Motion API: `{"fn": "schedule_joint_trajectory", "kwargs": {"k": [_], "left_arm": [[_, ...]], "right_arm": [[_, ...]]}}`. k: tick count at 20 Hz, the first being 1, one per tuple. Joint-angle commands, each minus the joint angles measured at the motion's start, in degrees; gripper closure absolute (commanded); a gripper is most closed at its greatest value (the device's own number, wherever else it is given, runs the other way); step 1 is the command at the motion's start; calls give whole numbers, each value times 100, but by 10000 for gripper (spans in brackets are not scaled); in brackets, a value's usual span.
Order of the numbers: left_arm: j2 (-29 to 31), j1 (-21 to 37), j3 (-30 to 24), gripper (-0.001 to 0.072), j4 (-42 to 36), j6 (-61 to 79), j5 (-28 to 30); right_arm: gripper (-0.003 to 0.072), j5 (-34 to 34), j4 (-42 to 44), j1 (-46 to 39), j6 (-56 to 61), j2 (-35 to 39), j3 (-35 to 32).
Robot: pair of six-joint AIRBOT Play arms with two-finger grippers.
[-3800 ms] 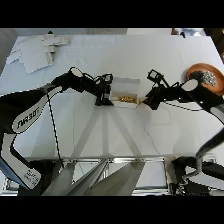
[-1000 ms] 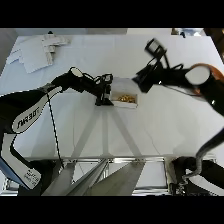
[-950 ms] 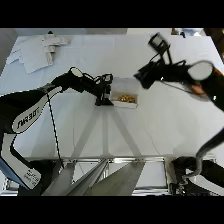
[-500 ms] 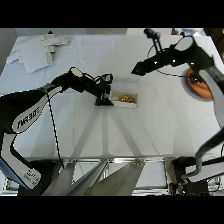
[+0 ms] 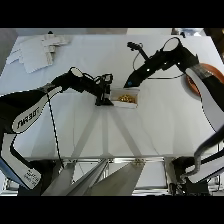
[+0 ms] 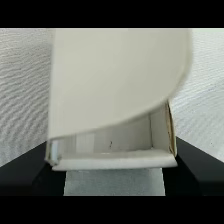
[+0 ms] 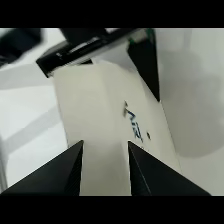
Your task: Fold the box and place the chain.
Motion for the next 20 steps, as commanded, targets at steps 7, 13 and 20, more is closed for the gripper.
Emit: {"fn": "schedule_joint_trajectory", "kwargs": {"k": [7,13,20], "left_arm": [[0,2,2,316,2,0,2],[0,2,2,316,2,0,2],[0,2,2,316,2,0,2]], "right_arm": [[369,-1639,-1198,632,-435,837,-1250],[368,-2697,-1294,866,-992,1700,-2267],[328,-3082,-1596,1215,-1180,1801,-2369]]}}
